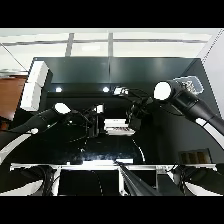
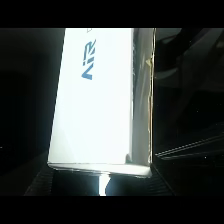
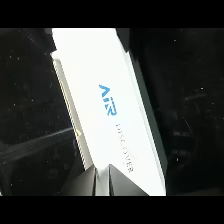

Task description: Fold the box and place the chain.

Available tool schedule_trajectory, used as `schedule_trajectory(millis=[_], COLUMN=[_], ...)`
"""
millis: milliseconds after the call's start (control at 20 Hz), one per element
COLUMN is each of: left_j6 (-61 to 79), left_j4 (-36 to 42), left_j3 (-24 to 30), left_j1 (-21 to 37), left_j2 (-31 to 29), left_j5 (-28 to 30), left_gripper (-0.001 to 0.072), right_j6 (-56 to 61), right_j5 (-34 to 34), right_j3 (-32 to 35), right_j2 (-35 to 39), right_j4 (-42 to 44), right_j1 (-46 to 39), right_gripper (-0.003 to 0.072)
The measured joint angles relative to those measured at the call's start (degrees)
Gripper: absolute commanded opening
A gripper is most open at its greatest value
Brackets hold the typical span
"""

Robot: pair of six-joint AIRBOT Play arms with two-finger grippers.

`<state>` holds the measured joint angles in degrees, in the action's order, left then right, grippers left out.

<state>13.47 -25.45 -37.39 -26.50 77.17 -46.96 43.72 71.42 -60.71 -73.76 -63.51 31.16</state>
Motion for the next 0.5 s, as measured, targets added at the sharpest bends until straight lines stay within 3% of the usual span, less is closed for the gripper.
schedule_trajectory(millis=[500], left_j6=[-0.07], left_j4=[0.02], left_j3=[0.00], left_j1=[0.00], left_j2=[0.00], left_j5=[0.04], left_gripper=[0.0219], right_j6=[1.75], right_j5=[0.57], right_j3=[0.00], right_j2=[0.00], right_j4=[-1.36], right_j1=[0.48], right_gripper=[0.0060])
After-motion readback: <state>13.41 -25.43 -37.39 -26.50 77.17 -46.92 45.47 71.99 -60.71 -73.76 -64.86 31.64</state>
